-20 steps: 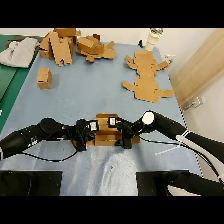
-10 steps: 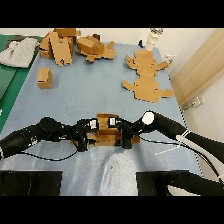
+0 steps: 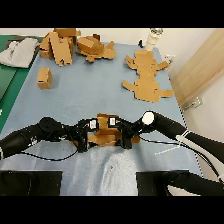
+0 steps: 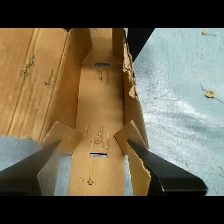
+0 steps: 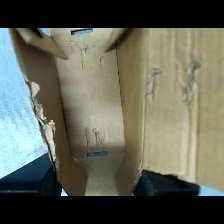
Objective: Fold the box.
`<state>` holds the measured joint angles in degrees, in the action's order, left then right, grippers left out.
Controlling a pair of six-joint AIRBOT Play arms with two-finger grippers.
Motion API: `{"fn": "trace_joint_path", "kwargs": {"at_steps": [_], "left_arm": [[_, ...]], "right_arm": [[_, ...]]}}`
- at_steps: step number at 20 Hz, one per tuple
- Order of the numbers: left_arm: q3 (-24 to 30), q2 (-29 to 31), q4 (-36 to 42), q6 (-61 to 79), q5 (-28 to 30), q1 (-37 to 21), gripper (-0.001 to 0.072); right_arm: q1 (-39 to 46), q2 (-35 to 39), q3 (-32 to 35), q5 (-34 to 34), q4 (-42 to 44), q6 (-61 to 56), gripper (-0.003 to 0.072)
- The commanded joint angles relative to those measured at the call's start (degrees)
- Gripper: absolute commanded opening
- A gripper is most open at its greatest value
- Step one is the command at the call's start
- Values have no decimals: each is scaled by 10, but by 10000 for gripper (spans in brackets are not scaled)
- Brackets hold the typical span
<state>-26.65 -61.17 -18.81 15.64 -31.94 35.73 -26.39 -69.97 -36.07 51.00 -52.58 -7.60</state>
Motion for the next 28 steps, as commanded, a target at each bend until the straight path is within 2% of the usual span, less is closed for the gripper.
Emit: {"fn": "trace_joint_path", "kwargs": {"at_steps": [1, 5, 6, 7, 8, 11, 14, 15, 17, 20, 22, 24, 28], "left_arm": [[-1, 0, 9, 0, -2, 0, 675], [-1, 0, 8, -1, 7, 0, 644], [0, 0, 7, -16, 20, 0, 406], [-1, 0, 4, -32, 31, -1, 37], [-1, 1, 3, -45, 45, -1, 15], [0, 23, -25, -142, 75, -1, 14], [0, 83, -179, -340, 68, -15, 15], [0, 111, -252, -431, 39, -28, 15], [0, 169, -372, -577, -54, -59, 15], [0, 268, -469, -701, -207, -93, 15], [6, 327, -537, -832, -225, -111, 14], [18, 353, -580, -963, -222, -140, 15], [41, 303, -540, -1023, -233, -160, 15]], "right_arm": [[0, 0, 0, -1, 1, -1, 468], [0, 0, 0, -1, 1, -1, 468], [0, 0, 0, -1, 1, -1, 468], [0, 0, 0, -1, 1, -1, 468], [0, 0, 0, -1, 1, -1, 468], [0, 0, 0, -1, 1, -1, 468], [0, 0, 0, -4, 0, -1, 468], [0, 0, 0, -5, 0, -1, 468], [0, 0, 0, -5, 0, -1, 468], [0, 0, 0, -5, 0, -1, 468], [0, 0, 0, -5, 0, -1, 468], [0, 0, 0, -5, 1, -1, 468], [0, 0, 0, -5, 1, -1, 468]]}}
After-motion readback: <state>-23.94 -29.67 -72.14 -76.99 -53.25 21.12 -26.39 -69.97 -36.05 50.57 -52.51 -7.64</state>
